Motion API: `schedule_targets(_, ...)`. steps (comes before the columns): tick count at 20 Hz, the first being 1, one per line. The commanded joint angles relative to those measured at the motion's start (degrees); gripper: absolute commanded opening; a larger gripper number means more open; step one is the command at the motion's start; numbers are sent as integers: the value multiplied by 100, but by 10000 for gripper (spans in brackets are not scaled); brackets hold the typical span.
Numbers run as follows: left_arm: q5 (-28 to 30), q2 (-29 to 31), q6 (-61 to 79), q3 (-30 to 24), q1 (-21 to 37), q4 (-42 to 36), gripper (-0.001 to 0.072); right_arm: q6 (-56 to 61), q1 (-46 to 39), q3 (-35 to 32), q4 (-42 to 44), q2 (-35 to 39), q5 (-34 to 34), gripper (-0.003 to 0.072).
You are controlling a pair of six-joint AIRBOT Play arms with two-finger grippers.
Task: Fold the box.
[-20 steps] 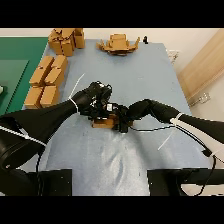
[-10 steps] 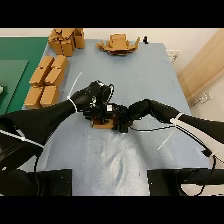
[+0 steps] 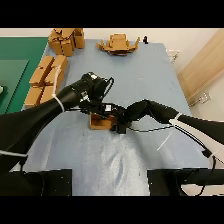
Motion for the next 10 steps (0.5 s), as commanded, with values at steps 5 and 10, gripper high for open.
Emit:
schedule_targets(5, 170, 1862, 1978, -1434, 1255, -647, 653, 50, -17, -13, -111, -17, 2, 526)
schedule_targets(10, -380, 2404, 6072, -2343, 2625, -1934, 650, 107, -15, -15, -109, -17, -17, 525)
